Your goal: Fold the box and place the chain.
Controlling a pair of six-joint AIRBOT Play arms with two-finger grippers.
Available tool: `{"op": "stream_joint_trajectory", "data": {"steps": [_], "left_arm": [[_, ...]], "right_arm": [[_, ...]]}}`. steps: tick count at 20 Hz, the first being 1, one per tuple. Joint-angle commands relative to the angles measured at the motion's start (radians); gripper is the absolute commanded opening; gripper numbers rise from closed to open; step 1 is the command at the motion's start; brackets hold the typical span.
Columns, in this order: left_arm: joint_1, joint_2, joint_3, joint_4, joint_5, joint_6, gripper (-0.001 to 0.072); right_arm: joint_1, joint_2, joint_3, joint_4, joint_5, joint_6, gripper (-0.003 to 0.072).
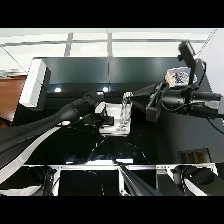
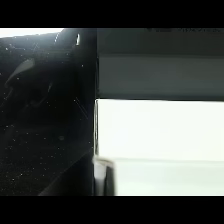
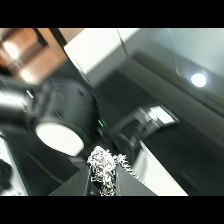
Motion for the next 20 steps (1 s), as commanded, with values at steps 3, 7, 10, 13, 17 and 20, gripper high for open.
{"op": "stream_joint_trajectory", "data": {"steps": [3, 7, 10, 13, 17, 20], "left_arm": [[0.000, 0.000, 0.000, 0.000, 0.000, 0.000, 0.0029], [0.000, 0.000, 0.000, 0.000, 0.000, 0.000, 0.0029], [0.000, 0.000, 0.000, 0.000, 0.000, 0.000, 0.0029], [0.000, 0.000, 0.000, 0.000, 0.000, 0.000, 0.0029], [0.000, 0.000, 0.000, 0.000, 0.000, 0.000, 0.0029], [0.000, 0.000, 0.000, 0.000, 0.000, 0.000, 0.0029]], "right_arm": [[0.002, -0.037, 0.007, -0.047, 0.031, 0.105, 0.0018], [0.050, -0.130, -0.073, -0.052, 0.014, 0.125, 0.0024], [0.049, -0.178, -0.092, -0.134, -0.009, 0.139, 0.0492], [-0.034, -0.174, -0.089, -0.311, 0.018, 0.138, 0.0492], [-0.074, -0.176, -0.180, -0.615, 0.015, 0.048, 0.0580], [-0.040, -0.176, -0.310, -0.584, -0.076, -0.241, 0.0630]]}}
